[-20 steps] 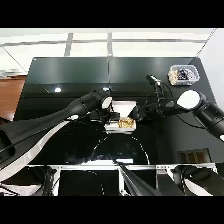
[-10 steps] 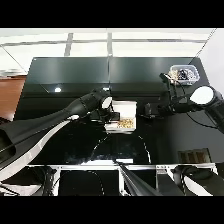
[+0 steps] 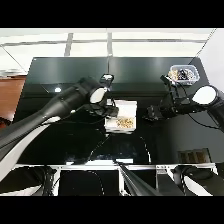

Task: Fold the box and place the chain.

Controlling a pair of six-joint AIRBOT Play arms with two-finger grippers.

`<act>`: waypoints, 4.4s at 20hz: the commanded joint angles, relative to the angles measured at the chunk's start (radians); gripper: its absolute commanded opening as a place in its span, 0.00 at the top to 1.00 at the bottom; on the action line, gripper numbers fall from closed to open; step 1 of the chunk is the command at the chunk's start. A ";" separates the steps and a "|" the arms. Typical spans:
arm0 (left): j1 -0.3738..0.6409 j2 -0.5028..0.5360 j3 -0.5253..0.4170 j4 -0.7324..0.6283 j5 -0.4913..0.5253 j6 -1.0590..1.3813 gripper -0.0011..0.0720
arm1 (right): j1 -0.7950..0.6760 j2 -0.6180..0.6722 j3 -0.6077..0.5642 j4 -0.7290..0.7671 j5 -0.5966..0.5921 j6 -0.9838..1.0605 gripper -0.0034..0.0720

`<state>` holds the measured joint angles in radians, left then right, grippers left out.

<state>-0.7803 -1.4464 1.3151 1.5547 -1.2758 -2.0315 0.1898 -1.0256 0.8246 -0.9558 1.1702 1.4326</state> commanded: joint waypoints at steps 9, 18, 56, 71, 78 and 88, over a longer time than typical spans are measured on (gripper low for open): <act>0.541 0.316 -0.635 -0.782 0.130 1.121 0.37 | -0.001 0.001 -0.003 -0.047 -0.015 0.000 0.46; 0.443 0.306 -0.706 -0.805 0.401 1.969 0.03 | -0.001 0.001 -0.005 -0.044 -0.031 0.021 0.46; 0.334 0.005 -0.528 -0.962 0.411 2.295 0.02 | -0.001 0.001 -0.005 -0.043 -0.104 0.056 0.46; 0.248 -0.009 -0.517 -0.964 0.467 2.225 0.02 | -0.001 0.001 -0.005 -0.043 -0.105 0.056 0.46; 0.229 -0.045 -0.465 -0.962 0.436 2.211 0.02 | -0.001 0.001 -0.005 -0.043 -0.106 0.056 0.46; 0.219 -0.046 -0.465 -0.969 0.458 2.202 0.02 | -0.001 0.001 -0.005 -0.043 -0.106 0.056 0.46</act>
<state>-0.5598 -1.4918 0.8497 0.5884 -0.8253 0.1761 0.1886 -1.0252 0.8192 -0.9993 1.0641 1.4883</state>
